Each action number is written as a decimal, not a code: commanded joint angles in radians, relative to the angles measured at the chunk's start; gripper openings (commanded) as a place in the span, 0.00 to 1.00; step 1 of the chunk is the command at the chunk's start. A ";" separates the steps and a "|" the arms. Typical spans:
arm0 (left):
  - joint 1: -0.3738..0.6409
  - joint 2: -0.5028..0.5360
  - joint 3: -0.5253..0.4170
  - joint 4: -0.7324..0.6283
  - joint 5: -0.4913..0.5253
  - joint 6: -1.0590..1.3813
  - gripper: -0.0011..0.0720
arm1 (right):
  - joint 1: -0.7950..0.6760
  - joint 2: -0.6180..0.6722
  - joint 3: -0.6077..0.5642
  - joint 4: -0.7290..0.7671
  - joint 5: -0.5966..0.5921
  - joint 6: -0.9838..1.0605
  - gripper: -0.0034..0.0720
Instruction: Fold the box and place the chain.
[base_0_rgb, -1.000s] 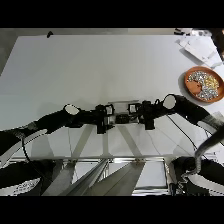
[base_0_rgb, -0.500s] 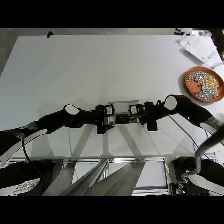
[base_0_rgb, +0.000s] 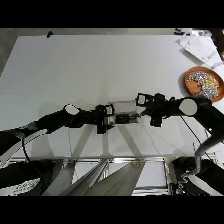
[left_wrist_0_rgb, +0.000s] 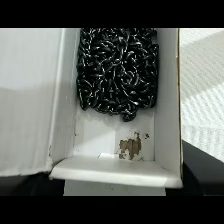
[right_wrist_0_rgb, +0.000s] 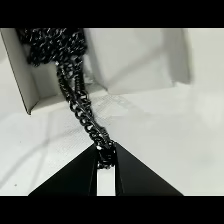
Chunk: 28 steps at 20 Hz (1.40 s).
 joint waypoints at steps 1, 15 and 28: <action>0.000 0.000 0.000 0.000 0.000 0.000 0.39 | 0.001 0.111 0.001 0.005 -0.004 0.106 0.05; 0.000 0.000 0.000 0.000 0.000 0.000 0.39 | 0.001 0.213 0.001 0.520 -0.053 0.140 0.05; 0.000 0.000 0.000 0.000 0.000 0.000 0.39 | 0.060 -0.109 0.001 0.527 -0.046 0.285 0.05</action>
